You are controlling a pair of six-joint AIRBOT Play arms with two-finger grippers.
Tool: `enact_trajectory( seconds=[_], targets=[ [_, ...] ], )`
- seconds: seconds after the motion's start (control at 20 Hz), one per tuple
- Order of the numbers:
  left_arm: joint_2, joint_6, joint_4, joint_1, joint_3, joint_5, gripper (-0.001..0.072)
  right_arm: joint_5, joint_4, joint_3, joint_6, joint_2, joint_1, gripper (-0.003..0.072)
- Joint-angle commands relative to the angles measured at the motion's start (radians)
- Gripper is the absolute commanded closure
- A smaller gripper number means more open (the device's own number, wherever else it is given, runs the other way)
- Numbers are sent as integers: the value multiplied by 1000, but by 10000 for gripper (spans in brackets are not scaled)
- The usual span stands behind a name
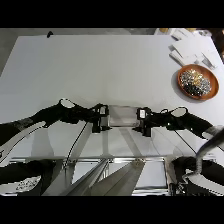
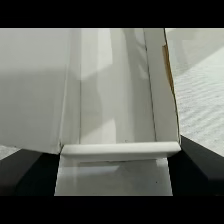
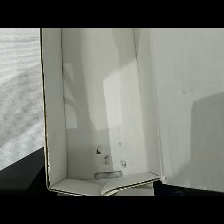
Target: Fold the box and place the chain.
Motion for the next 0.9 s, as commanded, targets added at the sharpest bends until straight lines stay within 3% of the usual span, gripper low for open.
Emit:
enact_trajectory(
  seconds=[0.0,0.35,0.4,0.45,0.5,0.6,0.85],
  targets=[
    [-3,-14,-14,0,0,12,18,0,0,0,0,1,0,258],
    [-3,-13,-11,12,0,-2,18,0,0,0,0,1,0,258],
    [-3,-13,-13,12,0,1,45,0,0,0,0,1,0,258],
    [-3,-14,-16,12,0,5,184,0,0,0,0,1,0,258],
    [-3,-14,-14,11,0,6,375,0,0,0,0,1,0,258],
    [-3,-14,-6,10,0,5,562,0,0,0,0,1,0,258],
    [-3,-14,-7,10,0,31,559,0,0,0,0,1,0,258]
  ],
)
